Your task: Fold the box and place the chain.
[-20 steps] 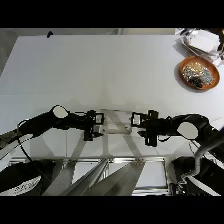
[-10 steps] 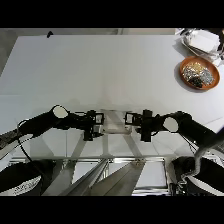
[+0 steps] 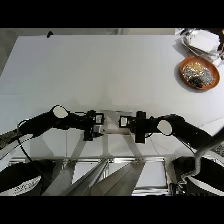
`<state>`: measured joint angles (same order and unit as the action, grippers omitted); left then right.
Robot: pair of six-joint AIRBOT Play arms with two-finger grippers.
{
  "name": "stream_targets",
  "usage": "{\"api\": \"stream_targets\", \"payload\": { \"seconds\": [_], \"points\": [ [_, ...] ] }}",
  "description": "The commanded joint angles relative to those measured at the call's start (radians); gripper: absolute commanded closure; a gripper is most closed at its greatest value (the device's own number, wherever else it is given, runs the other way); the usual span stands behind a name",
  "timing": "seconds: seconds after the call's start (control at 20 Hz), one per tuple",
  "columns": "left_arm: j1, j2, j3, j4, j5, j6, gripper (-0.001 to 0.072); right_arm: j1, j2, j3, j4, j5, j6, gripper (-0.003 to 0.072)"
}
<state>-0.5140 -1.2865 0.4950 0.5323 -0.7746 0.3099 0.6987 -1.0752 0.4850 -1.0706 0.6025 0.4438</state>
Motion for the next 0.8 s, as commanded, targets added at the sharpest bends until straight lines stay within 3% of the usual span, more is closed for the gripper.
{"api": "stream_targets", "payload": {
  "seconds": [0.0, 0.4, 0.5, 0.55, 0.65, 0.7, 0.75],
  "points": [
    [-0.001, 0.000, 0.000, 0.000, 0.000, 0.000, 0.0676, 0.040, -0.002, 0.000, 0.050, -0.013, -0.003, 0.0592],
    [-0.001, 0.000, 0.000, 0.000, 0.000, 0.000, 0.0677, 0.044, -0.009, 0.000, 0.084, -0.024, -0.004, 0.0574],
    [-0.001, 0.000, 0.000, 0.000, 0.000, 0.000, 0.0677, 0.044, -0.015, 0.000, 0.084, -0.024, -0.004, 0.0380],
    [-0.001, 0.000, 0.000, 0.000, 0.000, 0.000, 0.0677, 0.044, -0.017, 0.000, 0.083, -0.025, -0.004, 0.0346],
    [-0.001, 0.000, 0.000, 0.000, 0.000, 0.000, 0.0677, 0.044, -0.014, 0.000, 0.079, -0.027, -0.003, 0.0349],
    [-0.001, -0.001, 0.000, 0.000, 0.000, 0.000, 0.0677, 0.044, -0.008, 0.000, 0.079, -0.024, 0.003, 0.0387],
    [-0.001, 0.000, 0.000, 0.000, 0.000, 0.000, 0.0677, 0.044, 0.010, 0.000, 0.072, -0.011, 0.003, 0.0520]
  ]
}}
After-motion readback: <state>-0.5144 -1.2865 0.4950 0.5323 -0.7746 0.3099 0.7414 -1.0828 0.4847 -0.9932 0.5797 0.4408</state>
